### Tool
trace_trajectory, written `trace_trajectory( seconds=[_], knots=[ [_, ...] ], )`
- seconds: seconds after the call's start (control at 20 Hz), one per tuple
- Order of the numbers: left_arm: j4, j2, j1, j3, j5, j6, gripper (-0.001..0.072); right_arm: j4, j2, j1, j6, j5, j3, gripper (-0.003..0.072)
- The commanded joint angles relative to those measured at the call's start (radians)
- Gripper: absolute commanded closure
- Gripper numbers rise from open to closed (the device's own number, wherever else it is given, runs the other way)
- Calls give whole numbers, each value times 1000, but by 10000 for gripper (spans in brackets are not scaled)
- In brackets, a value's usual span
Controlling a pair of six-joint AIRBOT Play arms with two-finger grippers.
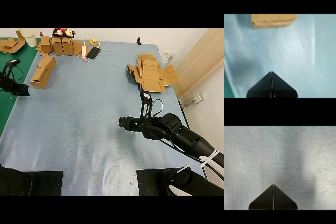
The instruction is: Fold the box.
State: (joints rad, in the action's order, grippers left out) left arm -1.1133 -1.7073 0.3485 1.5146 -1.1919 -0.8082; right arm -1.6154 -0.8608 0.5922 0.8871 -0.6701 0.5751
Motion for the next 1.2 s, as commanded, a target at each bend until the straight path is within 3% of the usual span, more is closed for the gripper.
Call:
trace_trajectory(
  seconds=[0.0,0.1,0.25,0.6,0.9,1.15],
  knots=[
    [22,40,-40,-4,-187,-60,702,-9,0,0,0,-1,1,683],
    [22,72,-98,-4,-251,-109,703,-16,0,-1,0,-5,3,683],
    [26,153,-217,-35,-257,-160,703,-16,-32,-1,0,-59,45,683],
    [31,251,-527,-66,-262,-327,702,-24,-235,-6,129,-246,319,683],
    [29,251,-780,-121,-169,-425,702,-50,-372,-6,200,-417,496,683],
    [28,251,-909,-232,-76,-522,703,-66,-475,-9,241,-532,603,683]
  ],
)
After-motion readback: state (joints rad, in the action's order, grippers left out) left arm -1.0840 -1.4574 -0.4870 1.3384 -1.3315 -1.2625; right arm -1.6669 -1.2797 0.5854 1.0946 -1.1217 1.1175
